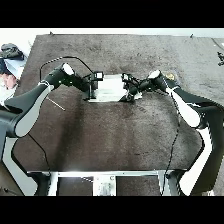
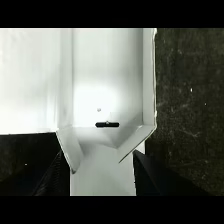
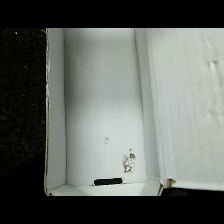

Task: Fold the box and place the chain.

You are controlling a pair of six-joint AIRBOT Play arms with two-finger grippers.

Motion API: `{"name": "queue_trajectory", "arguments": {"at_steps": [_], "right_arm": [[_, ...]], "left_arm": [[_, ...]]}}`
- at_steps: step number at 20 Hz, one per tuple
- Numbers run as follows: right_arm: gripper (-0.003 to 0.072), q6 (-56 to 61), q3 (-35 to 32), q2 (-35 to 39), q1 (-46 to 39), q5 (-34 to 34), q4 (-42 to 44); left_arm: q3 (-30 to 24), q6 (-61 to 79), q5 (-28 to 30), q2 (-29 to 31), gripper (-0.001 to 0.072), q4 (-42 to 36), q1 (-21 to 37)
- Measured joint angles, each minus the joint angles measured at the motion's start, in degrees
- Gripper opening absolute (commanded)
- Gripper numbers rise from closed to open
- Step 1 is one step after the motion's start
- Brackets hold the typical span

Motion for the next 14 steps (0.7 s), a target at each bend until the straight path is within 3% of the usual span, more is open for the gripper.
{"name": "queue_trajectory", "arguments": {"at_steps": [3, 4, 5, 8, 9, 11, 13, 14], "right_arm": [[0.0461, 0.0, 0.0, 0.0, 0.0, 0.0, 0.0], [0.0461, 0.0, 0.0, 0.0, 0.0, 0.0, 0.0], [0.0461, 0.0, 0.0, 0.0, 0.0, 0.0, 0.0], [0.0461, 0.0, 0.0, 0.0, 0.0, 0.0, 0.0], [0.0461, 0.0, 0.0, 0.0, 0.0, 0.0, 0.0], [0.0461, 0.0, 0.0, 0.0, 0.0, 0.0, 0.0], [0.0461, 0.02, 0.0, 0.0, 0.0, 0.0, 0.0], [0.0461, 0.02, 0.0, 0.0, 0.0, 0.0, 0.0]], "left_arm": [[0.0, 0.2, -0.02, -0.42, 0.0484, -0.39, -0.17], [-0.02, 0.2, -0.07, -0.68, 0.0452, -0.42, -0.42], [-0.02, 0.2, -0.15, -0.9, 0.0353, -0.57, -0.68], [-0.02, 0.22, 0.07, -1.29, 0.0326, -0.55, -1.03], [0.0, 0.2, 0.22, -1.33, 0.0249, -0.46, -1.05], [0.0, -0.26, 0.5, -1.46, 0.0233, 0.31, -1.11], [0.0, -0.76, 0.76, -1.49, 0.0093, 0.83, -1.14], [0.0, -0.79, 1.05, -1.51, 0.0093, 1.01, -1.11]]}}
